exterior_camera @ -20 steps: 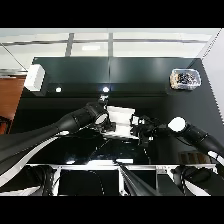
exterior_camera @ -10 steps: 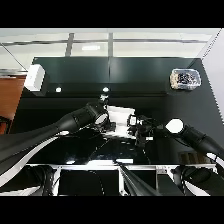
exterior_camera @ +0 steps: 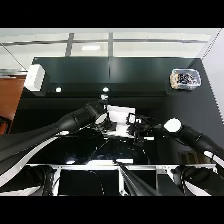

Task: Fold the box and place the chain.

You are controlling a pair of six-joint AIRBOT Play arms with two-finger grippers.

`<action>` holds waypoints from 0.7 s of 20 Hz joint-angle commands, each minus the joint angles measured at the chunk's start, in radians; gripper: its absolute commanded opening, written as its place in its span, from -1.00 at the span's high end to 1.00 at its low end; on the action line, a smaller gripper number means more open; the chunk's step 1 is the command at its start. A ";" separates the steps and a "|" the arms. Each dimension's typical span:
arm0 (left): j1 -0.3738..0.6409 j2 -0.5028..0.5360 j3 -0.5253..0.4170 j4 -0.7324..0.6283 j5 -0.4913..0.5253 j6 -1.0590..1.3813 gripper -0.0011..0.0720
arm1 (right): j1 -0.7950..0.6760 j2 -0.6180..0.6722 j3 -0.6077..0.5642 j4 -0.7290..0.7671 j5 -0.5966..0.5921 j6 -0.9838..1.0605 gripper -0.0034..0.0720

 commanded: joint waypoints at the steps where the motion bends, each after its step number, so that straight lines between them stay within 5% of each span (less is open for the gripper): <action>1: 0.000 0.000 0.001 -0.002 0.004 0.002 0.89 | 0.001 -0.004 0.000 0.022 -0.021 0.000 0.57; 6: 0.000 0.000 0.001 -0.002 0.004 0.002 0.89 | 0.001 -0.004 0.000 0.022 -0.021 0.000 0.57; 7: 0.000 0.000 0.001 -0.002 0.004 0.002 0.89 | 0.001 -0.004 0.000 0.022 -0.026 0.000 0.43; 8: 0.000 0.000 0.001 -0.002 0.004 0.002 0.89 | 0.001 -0.004 0.000 0.022 -0.037 0.000 -0.03; 9: 0.000 0.000 0.001 -0.002 0.004 0.002 0.89 | 0.001 -0.004 0.000 0.022 -0.042 0.000 -0.03; 11: 0.000 0.000 0.001 -0.002 0.004 0.002 0.89 | 0.001 -0.004 0.000 0.018 -0.043 0.000 0.53; 13: 0.000 0.000 0.001 -0.002 0.004 0.002 0.89 | 0.001 -0.004 0.000 0.018 -0.043 0.000 -0.10; 14: 0.000 0.000 0.001 -0.002 0.004 0.002 0.89 | 0.001 -0.004 0.000 0.017 -0.042 0.000 0.04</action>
